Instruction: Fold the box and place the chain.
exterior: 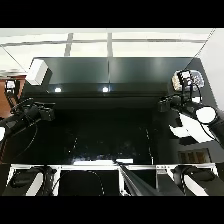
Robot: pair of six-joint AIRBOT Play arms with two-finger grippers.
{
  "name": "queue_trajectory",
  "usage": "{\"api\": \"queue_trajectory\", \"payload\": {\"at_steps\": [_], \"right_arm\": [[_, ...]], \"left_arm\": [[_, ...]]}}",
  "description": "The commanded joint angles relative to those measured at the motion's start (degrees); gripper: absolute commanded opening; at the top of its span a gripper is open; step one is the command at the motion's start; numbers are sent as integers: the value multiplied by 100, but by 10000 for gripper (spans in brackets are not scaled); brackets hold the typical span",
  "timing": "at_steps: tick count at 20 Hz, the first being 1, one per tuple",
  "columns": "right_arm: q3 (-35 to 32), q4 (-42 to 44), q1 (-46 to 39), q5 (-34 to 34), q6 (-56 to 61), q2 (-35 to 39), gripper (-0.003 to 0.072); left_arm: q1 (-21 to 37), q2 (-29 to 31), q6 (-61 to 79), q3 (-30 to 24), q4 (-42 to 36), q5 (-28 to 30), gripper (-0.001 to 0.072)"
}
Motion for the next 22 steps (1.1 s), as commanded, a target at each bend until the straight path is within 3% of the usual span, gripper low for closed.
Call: {"api": "queue_trajectory", "payload": {"at_steps": [1, 3, 5, 7, 8, 9, 12, 16, 17, 18, 19, 22], "right_arm": [[-2, 2, 7, -2, 2, 2, 15], [-2, 289, 15, -173, 9, 2, 15], [-2, 1504, 17, -247, 9, 2, 15], [2, 2116, 17, -166, 4, 2, 28], [9, 2129, 13, -133, 4, 2, 342], [17, 2039, 2, -129, 0, 2, 720], [341, 1353, -496, -4, 225, 2, 720], [1530, -1738, -2302, 560, 1954, -175, 720], [1880, -2465, -2881, 824, 2288, -343, 720], [2201, -2883, -3414, 1137, 2411, -553, 720], [2524, -3073, -3960, 1493, 2402, -817, 720], [3274, -2809, -5069, 2658, 1274, -1738, 720]], "left_arm": [[0, 4, 0, 0, 0, 2, 28], [0, 4, 0, 0, 0, 2, 28], [0, 4, 0, 0, 2, 7, 28], [-11, 4, 2, 0, -107, 111, 29], [-24, 4, 2, 0, -254, 326, 29], [-22, 4, 0, -2, -398, 538, 29], [-26, 0, -2, -2, -509, 686, 29], [-24, -9, 2, -9, -603, 605, 33], [-24, -28, 0, -9, -605, 592, 109], [-24, -57, -11, -9, -636, 549, 433], [-31, -98, -90, -11, -656, 518, 712], [-140, -439, -186, 28, -527, 243, 710]]}}
